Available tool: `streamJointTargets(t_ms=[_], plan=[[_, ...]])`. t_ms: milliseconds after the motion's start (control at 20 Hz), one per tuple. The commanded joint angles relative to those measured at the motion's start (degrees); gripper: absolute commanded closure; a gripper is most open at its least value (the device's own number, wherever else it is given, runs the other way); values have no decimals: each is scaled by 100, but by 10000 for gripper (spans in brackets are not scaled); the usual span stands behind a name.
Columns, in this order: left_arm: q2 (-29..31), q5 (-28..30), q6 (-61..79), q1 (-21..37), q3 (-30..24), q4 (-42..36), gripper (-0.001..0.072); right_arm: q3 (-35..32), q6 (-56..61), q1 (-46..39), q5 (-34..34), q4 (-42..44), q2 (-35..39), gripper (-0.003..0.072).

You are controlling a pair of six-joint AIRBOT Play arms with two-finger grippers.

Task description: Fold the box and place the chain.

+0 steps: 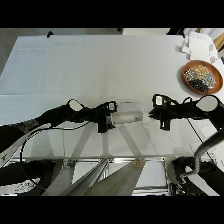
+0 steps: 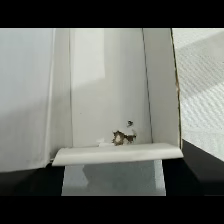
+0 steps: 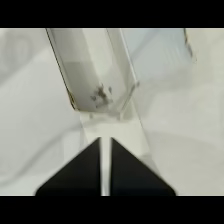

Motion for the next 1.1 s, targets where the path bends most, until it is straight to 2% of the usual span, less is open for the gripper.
streamJointTargets(t_ms=[0, 100, 300, 400, 700, 1050], plan=[[4, -2, 2, 2, -2, 2, 459, 7, 245, 393, 138, 1235, 334, 676], [4, -2, 0, 4, -2, 2, 459, 7, 306, 920, -691, 1392, 225, 677], [4, -2, 0, 4, -2, 2, 459, 7, 815, 1735, -3307, 1399, -129, 677], [4, -2, 2, 4, -2, 2, 459, 7, 901, 1784, -3934, 1421, -422, 677], [4, -2, 2, 4, -2, 2, 459, 7, 1285, 1762, -3936, 1309, -1484, 677], [4, -2, 2, 4, -2, 2, 459, 7, 2092, 1762, -3580, 619, -1716, 677]])
